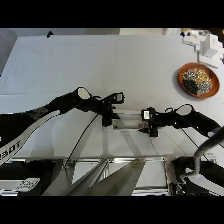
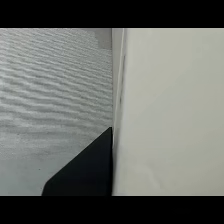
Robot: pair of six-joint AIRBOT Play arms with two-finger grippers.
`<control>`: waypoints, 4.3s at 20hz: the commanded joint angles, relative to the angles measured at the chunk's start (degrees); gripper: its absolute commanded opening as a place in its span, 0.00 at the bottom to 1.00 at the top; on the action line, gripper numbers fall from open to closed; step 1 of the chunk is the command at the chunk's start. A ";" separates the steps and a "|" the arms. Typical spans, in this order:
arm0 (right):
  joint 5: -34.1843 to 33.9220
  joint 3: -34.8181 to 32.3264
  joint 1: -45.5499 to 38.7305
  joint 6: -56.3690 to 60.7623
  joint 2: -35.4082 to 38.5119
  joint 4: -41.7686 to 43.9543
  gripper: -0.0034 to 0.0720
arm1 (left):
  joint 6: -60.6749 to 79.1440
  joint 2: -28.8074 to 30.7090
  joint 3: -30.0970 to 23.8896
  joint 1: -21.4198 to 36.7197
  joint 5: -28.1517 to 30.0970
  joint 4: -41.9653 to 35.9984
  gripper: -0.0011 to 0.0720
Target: Fold the box and place the chain.
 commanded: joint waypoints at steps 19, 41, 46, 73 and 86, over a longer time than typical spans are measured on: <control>0.04 -0.02 0.04 0.00 0.02 0.02 0.50 | -25.68 26.86 0.00 0.00 -13.38 27.89 0.02; 0.04 -0.02 0.04 0.00 0.04 0.02 0.50 | -7.39 10.64 -0.04 -5.92 17.84 -10.60 0.02; 0.07 -0.02 0.04 0.00 0.04 0.02 0.50 | -7.23 4.63 -0.02 -5.16 14.62 -15.50 0.02; 0.04 -0.02 0.04 0.00 0.04 0.02 0.50 | -16.85 15.45 -6.40 2.36 -14.12 24.26 0.34; 0.07 -0.02 0.04 0.00 0.04 0.02 0.50 | 3.02 15.21 -6.40 -1.20 -0.09 24.33 0.59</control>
